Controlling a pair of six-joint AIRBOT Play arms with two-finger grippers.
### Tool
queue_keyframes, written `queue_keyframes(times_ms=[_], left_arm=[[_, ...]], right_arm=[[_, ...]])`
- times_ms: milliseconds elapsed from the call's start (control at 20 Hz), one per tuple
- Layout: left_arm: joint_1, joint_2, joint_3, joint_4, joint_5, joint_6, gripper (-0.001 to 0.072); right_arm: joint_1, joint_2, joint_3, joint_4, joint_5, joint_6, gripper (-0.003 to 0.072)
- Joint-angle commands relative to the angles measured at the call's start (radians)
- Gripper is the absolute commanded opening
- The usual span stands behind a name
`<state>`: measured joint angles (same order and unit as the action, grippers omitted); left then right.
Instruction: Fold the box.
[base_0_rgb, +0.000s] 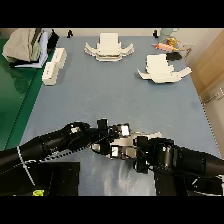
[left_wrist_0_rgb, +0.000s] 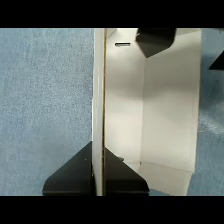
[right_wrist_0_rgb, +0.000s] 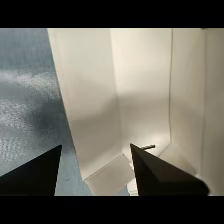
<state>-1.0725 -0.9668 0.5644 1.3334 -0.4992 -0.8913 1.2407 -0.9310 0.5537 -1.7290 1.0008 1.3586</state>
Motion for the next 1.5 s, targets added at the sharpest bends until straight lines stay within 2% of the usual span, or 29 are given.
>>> queue_keyframes(times_ms=[0, 150, 350, 800, 1450], left_arm=[[0.000, 0.000, 0.000, 0.000, 0.002, 0.001, 0.0017], [0.000, 0.000, 0.000, 0.000, 0.002, 0.000, 0.0016], [0.000, 0.000, 0.000, 0.001, 0.002, 0.001, 0.0016], [0.000, 0.000, 0.000, 0.000, 0.002, 0.000, 0.0016], [0.000, 0.000, 0.000, 0.000, 0.002, 0.000, 0.0016]], right_arm=[[0.006, -0.014, 0.000, -0.068, -0.003, 0.087, 0.0660], [0.006, -0.002, 0.000, -0.156, 0.004, 0.281, 0.0660], [0.006, 0.054, 0.000, -0.177, 0.047, 0.441, 0.0657], [0.005, 0.087, 0.000, -0.233, 0.196, 0.593, 0.0653], [0.005, 0.113, 0.000, -0.292, 0.193, 0.694, 0.0653]])
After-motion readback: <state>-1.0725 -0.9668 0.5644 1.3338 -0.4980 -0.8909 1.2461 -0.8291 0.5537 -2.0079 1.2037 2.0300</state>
